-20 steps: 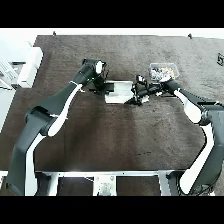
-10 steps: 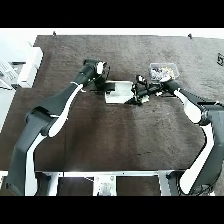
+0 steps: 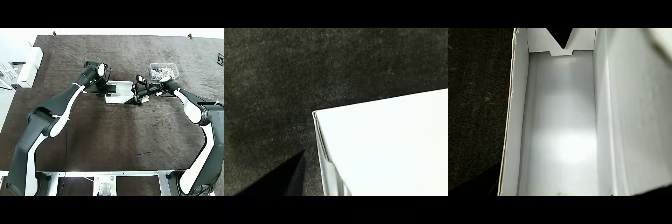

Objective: Fold the box and place the chain.

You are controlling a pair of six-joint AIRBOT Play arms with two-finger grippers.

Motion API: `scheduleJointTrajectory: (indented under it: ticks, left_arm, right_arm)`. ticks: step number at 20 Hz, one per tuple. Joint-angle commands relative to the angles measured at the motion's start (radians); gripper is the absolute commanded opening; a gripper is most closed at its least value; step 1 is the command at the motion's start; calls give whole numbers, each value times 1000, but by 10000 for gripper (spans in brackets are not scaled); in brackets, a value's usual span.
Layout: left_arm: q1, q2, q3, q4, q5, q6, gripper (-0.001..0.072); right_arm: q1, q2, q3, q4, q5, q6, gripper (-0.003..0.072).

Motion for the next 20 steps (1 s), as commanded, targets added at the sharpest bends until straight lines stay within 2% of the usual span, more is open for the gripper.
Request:
scheduleJointTrajectory:
  ticks: [1,5,6,7,15,16,18,20]
  left_arm:
    - [0,-6,0,0,6,0,172]
    - [0,-8,0,-2,11,3,168]
    - [0,-8,0,-4,11,3,51]
    - [0,-8,0,-6,15,10,20]
    - [0,-6,0,-13,23,12,23]
    - [0,-5,0,-18,23,21,82]
    - [0,1,0,-23,14,22,557]
    - [1,16,0,-22,-6,22,530]
  right_arm:
    - [1,0,0,0,0,0,407]
    - [1,0,0,1,0,0,408]
    - [1,0,0,0,0,0,408]
    - [1,0,0,0,0,0,408]
    - [1,0,0,0,0,0,407]
    - [1,0,0,1,0,0,408]
    - [1,0,0,1,0,0,408]
    - [1,0,0,0,0,0,408]
